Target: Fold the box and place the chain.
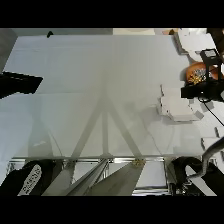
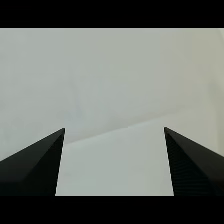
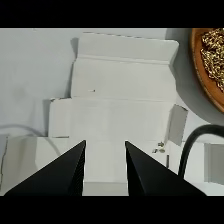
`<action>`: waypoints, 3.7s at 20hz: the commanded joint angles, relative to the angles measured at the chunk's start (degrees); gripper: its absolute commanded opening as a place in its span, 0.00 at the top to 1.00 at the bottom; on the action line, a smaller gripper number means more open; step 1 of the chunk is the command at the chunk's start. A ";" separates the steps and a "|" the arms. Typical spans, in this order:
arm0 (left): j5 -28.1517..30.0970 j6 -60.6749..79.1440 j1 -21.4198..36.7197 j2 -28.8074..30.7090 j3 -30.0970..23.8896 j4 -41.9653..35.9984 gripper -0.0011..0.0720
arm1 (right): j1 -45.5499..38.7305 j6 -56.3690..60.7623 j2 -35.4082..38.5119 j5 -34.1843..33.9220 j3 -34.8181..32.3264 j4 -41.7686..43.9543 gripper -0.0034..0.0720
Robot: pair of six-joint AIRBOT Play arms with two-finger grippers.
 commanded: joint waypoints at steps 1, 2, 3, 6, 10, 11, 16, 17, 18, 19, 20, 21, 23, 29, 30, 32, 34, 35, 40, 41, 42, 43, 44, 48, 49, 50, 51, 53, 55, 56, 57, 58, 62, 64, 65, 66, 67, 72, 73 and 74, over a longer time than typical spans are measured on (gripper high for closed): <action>0.02 0.00 -0.02 0.04 0.02 0.02 0.03 | -3.13 2.99 -2.40 1.44 0.07 -4.33 0.59; 0.00 0.00 -0.02 0.04 0.02 0.00 0.03 | -5.03 3.80 -2.91 1.55 0.07 -4.33 0.58; 0.00 0.00 -0.02 0.04 0.02 0.00 0.03 | -7.15 4.90 -3.08 1.46 0.09 -4.31 0.54; 0.00 0.00 -0.02 0.04 0.02 0.02 0.03 | -13.77 4.87 -3.10 2.01 2.16 -4.42 0.53; 0.00 0.00 -0.02 0.04 0.02 0.00 0.03 | -22.29 0.24 -5.18 4.61 9.49 -4.74 0.53; 0.02 0.00 -0.02 0.04 0.02 0.00 0.03 | -24.26 -0.92 -6.88 6.95 12.33 -4.70 0.53; 0.00 0.00 -0.02 0.04 0.02 0.02 0.03 | -30.69 -3.98 -17.68 17.22 20.87 -3.21 0.50; 0.02 0.00 -0.02 0.04 0.02 0.00 0.03 | -31.30 -4.07 -19.67 18.45 20.90 -3.19 0.47; 0.02 0.00 -0.02 0.04 0.02 0.02 0.03 | -31.82 -4.59 -21.86 19.41 20.90 -3.04 0.47; 0.02 0.00 -0.02 0.04 0.02 0.00 0.03 | -32.24 -5.11 -23.82 20.11 20.92 -2.69 0.47; 0.00 0.00 -0.02 0.04 0.02 0.00 0.03 | -32.72 -5.57 -26.10 20.74 21.03 -1.97 0.47; 0.00 0.00 -0.02 0.04 0.02 0.00 0.03 | -33.09 -5.99 -28.17 21.24 21.40 -1.42 0.47; 0.02 0.00 0.00 0.04 0.02 0.00 0.03 | -33.57 -7.17 -32.57 23.47 23.10 -0.04 0.47; 0.02 0.00 -0.02 0.04 0.02 0.00 0.03 | -33.90 -10.03 -41.24 25.51 28.44 5.66 0.47; 0.00 0.00 -0.02 0.04 0.02 0.00 0.03 | -33.90 -10.19 -42.32 25.57 28.83 5.64 0.47; 0.02 0.00 -0.02 0.04 0.02 0.00 0.03 | -33.90 -11.06 -44.17 25.64 29.27 5.70 0.47; 0.00 0.00 -0.02 0.04 0.02 0.00 0.03 | -33.90 -11.56 -45.68 25.51 29.35 5.66 0.47; 0.02 0.00 -0.02 0.04 0.02 0.00 0.03 | -33.90 -11.87 -46.36 25.55 29.35 5.70 0.47; 0.02 0.00 -0.02 0.04 0.02 0.00 0.03 | -33.88 -14.73 -48.92 25.99 29.35 7.17 0.48; 0.02 0.00 -0.02 0.04 0.02 0.00 0.03 | -33.88 -15.34 -48.98 25.97 29.35 7.39 0.53; 0.02 0.00 -0.02 0.04 0.02 0.00 0.03 | -33.88 -15.85 -48.98 26.12 29.35 7.28 0.68; 0.02 0.00 -0.02 0.04 0.02 0.00 0.03 | -33.88 -16.02 -48.98 26.10 29.35 6.99 0.79; 0.00 0.00 -0.02 0.04 0.02 0.00 0.03 | -33.90 -16.59 -48.98 26.03 29.35 6.88 0.86; 0.00 0.00 -0.02 0.04 0.02 0.00 0.03 | -33.83 -18.62 -48.96 25.29 29.35 9.57 0.94; 0.02 0.00 -0.02 0.04 0.02 0.00 0.03 | -33.70 -18.80 -48.96 25.99 29.35 10.14 0.94; 0.02 0.00 -0.02 0.04 0.02 0.00 0.03 | -33.44 -19.30 -48.96 26.99 29.35 10.49 0.94; 0.02 0.00 -0.02 0.04 0.02 0.00 0.03 | -32.96 -20.50 -48.96 28.48 29.35 10.54 0.94; 0.02 0.00 -0.02 0.04 0.02 0.00 0.03 | -31.39 -21.66 -48.89 31.61 29.35 10.67 0.94; 0.02 0.00 -0.02 0.04 0.02 0.00 0.03 | -29.22 -21.57 -48.52 33.29 29.35 13.16 0.94; 0.02 0.00 -0.02 0.04 0.02 0.00 0.03 | -28.09 -21.59 -48.24 33.86 29.35 16.13 0.94; 0.02 0.00 -0.02 0.04 0.02 0.00 0.03 | -26.71 -21.68 -47.84 33.90 29.33 20.15 0.94; 0.02 0.00 -0.02 0.04 0.02 0.00 0.03 | -25.11 -22.18 -47.39 33.75 29.33 24.24 0.94; 0.02 0.00 -0.02 0.04 0.02 0.00 0.03 | -16.31 -24.52 -43.95 29.92 29.33 35.65 0.94; 0.02 0.00 -0.02 0.04 0.02 0.00 0.03 | -10.16 -24.55 -40.54 24.65 29.29 37.40 0.94; 0.02 0.00 -0.02 0.04 0.02 0.00 0.03 | -7.17 -24.50 -38.91 22.25 29.18 37.38 0.94; 0.00 0.00 -0.02 0.04 0.02 0.00 0.03 | -3.93 -24.44 -37.38 20.15 29.16 37.40 0.94; 0.02 0.00 0.00 0.04 0.02 0.00 0.03 | -0.98 -24.37 -36.20 18.36 29.14 37.42 0.94; 0.02 0.00 -0.02 0.04 0.02 0.00 0.03 | 9.86 -23.23 -30.82 2.97 21.24 39.34 0.94; 0.02 0.00 -0.02 0.04 0.02 0.00 0.03 | 10.88 -23.28 -29.22 -1.49 17.62 41.27 0.94; 0.02 0.00 -0.02 0.04 0.02 0.00 0.03 | 11.54 -23.54 -27.71 -5.79 13.94 44.09 0.94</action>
